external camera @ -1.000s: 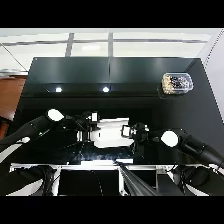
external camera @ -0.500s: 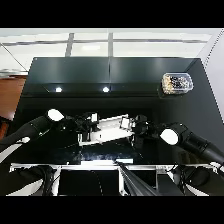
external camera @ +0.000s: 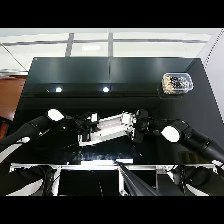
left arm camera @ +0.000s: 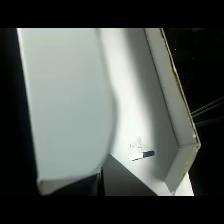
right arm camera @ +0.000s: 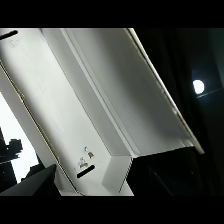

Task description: Fold the box and place the chain.

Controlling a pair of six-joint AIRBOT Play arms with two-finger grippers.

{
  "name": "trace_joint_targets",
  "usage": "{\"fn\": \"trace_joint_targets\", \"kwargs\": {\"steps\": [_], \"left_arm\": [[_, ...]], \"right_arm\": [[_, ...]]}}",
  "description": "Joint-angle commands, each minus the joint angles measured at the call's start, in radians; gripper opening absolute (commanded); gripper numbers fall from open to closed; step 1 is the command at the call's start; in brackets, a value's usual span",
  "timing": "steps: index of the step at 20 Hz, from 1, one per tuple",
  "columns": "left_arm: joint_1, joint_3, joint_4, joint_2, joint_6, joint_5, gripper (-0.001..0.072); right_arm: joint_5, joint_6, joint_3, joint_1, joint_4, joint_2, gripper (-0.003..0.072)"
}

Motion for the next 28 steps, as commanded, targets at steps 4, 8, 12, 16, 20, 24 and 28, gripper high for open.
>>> {"fn": "trace_joint_targets", "kwargs": {"steps": [4, 8, 12, 16, 20, 24, 28], "left_arm": [[-0.006, 0.028, 0.050, 0.003, 0.007, -0.002, 0.0026], [-0.007, 0.052, 0.082, 0.003, 0.006, -0.028, 0.0026], [-0.006, 0.063, 0.133, 0.002, 0.000, -0.046, 0.0026], [-0.006, 0.063, 0.134, 0.002, -0.001, -0.047, 0.0026], [-0.006, 0.063, 0.134, 0.002, -0.001, -0.047, 0.0026], [-0.006, 0.063, 0.131, 0.002, -0.001, -0.045, 0.0027], [-0.006, 0.063, 0.131, 0.002, -0.001, -0.042, 0.0028]], "right_arm": [[0.024, -0.227, 0.002, -0.047, 0.184, -0.001, 0.0720], [0.045, -0.284, 0.002, -0.057, 0.220, -0.002, 0.0720], [0.088, -0.286, 0.001, -0.086, 0.219, -0.005, 0.0720], [0.089, -0.288, 0.001, -0.103, 0.220, -0.009, 0.0720], [0.119, -0.381, 0.001, -0.103, 0.324, -0.038, 0.0720], [0.135, -0.468, 0.001, -0.103, 0.414, -0.074, 0.0720], [0.195, -0.482, 0.001, -0.103, 0.446, -0.111, 0.0720]]}}
